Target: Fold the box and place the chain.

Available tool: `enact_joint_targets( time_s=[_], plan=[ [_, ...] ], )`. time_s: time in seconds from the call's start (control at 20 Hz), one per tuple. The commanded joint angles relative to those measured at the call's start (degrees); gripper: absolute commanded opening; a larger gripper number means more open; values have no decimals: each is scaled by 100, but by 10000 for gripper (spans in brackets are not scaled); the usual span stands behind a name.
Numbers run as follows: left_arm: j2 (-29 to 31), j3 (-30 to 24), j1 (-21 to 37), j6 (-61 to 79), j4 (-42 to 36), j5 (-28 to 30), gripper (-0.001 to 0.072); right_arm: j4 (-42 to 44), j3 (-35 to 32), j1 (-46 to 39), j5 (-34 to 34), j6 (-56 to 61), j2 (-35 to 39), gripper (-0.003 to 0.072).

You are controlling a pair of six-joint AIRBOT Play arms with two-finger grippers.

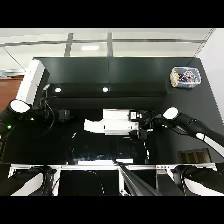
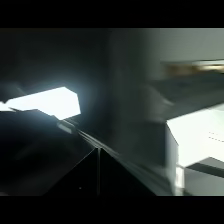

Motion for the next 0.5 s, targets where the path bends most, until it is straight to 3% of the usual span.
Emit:
enact_joint_targets(
  time_s=[0.0, 0.25, 0.45],
  plan=[
    [-649, -190, 13, -199, -1121, -732, 28, -2, 2, 4, 4, 0, -2, 8],
    [-1338, -186, -761, -345, -1132, -398, 28, -2, 2, 4, 2, 0, -2, 8],
    [-1414, -181, -1161, 249, -1757, -35, 29, -2, 2, 4, 2, 0, -2, 8]
  ],
)
